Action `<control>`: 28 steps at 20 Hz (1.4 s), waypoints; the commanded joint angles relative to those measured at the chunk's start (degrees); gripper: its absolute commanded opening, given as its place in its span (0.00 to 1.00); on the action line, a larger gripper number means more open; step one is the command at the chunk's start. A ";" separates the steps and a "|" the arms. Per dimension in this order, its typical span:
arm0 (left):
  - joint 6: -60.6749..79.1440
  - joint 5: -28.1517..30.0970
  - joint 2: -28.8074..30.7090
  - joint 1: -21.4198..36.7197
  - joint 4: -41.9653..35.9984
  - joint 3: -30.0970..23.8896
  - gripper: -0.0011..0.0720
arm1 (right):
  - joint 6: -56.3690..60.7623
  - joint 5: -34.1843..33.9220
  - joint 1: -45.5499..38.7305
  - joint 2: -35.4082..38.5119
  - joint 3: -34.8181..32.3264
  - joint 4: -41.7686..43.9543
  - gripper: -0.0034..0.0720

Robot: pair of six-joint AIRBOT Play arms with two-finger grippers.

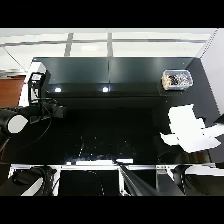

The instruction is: Fold the box and place the chain.

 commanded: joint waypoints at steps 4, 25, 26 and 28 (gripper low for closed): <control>0.07 0.00 0.04 0.04 -0.83 -0.02 0.05 | -4.57 4.83 0.92 1.55 0.11 1.03 0.06; 0.07 0.07 -0.24 0.02 -0.90 -0.02 0.05 | 9.33 -21.57 37.13 43.93 -37.83 33.35 0.06; 0.07 0.09 -0.61 0.02 -1.16 -0.02 0.05 | 9.35 -25.05 40.61 45.09 -41.05 36.11 0.06; 0.07 0.46 -1.84 0.02 -2.40 -0.02 0.05 | 9.38 -31.17 47.89 45.44 -45.51 39.60 0.06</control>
